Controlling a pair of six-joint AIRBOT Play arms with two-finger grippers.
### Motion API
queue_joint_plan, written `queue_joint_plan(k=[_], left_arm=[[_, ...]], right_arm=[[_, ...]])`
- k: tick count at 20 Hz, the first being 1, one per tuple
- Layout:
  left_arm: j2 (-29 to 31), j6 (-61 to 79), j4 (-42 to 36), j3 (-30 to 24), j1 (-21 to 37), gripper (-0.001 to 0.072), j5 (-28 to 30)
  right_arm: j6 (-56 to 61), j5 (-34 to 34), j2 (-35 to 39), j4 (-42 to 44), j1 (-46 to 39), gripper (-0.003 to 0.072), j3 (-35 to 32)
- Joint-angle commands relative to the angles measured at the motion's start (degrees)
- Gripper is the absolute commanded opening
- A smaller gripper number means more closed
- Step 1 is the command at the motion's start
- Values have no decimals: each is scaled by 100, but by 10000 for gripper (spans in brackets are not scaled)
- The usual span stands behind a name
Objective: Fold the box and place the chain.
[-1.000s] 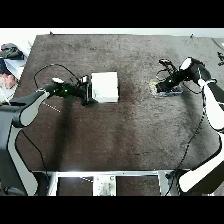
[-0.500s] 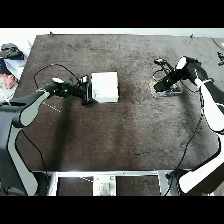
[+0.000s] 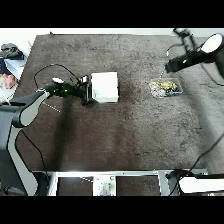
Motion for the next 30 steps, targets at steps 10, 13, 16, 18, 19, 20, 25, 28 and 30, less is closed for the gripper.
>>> queue_joint_plan(k=[10,13,16,18,19,20,25,28,30], left_arm=[[-4,0,2,0,2,467,0],[-4,0,2,0,2,467,0],[-4,0,2,0,2,467,2],[-4,0,2,0,2,467,2],[-4,0,2,0,2,467,2],[-4,0,2,0,2,467,2],[-4,0,2,0,2,467,2],[-4,0,2,0,2,467,2],[-4,0,2,0,2,467,2]], right_arm=[[-164,-2424,1921,852,929,-17,9],[-225,-2953,1919,846,1696,-18,15],[-221,-3040,1847,850,2317,-18,15],[-221,-3038,1694,850,2629,-18,13],[-221,-3018,1580,850,2789,-17,13],[-219,-2997,1445,852,2938,-18,9],[-129,-2472,664,852,3473,-18,0],[-129,-1930,68,846,3521,-17,-15],[-46,-1875,-308,828,3519,-17,-42]])
